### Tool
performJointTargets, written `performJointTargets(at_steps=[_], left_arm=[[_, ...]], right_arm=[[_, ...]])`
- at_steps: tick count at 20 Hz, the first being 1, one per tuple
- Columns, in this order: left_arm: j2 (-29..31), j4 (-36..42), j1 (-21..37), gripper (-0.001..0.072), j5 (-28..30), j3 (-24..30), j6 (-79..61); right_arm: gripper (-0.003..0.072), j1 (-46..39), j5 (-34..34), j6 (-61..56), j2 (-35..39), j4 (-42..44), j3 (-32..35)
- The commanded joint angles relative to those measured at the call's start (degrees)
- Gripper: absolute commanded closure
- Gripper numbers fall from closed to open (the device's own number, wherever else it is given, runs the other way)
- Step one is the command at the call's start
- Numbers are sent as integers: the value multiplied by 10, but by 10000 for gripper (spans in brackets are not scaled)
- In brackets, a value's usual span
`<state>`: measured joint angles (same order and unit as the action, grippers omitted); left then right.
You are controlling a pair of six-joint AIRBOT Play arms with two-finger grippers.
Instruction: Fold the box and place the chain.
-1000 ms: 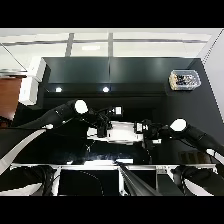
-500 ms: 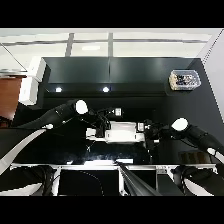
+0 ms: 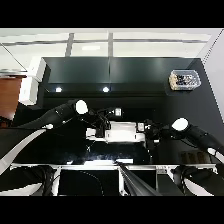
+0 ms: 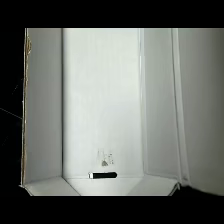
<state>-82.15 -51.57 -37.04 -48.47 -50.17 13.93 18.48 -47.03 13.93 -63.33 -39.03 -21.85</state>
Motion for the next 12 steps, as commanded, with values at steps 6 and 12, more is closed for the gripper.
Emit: performJointTargets(at_steps=[6,12], left_arm=[[0,0,0,682,0,0,0],[0,0,0,681,0,0,0]], right_arm=[[-12,0,10,0,0,15,0],[-12,38,30,-13,0,9,0]])
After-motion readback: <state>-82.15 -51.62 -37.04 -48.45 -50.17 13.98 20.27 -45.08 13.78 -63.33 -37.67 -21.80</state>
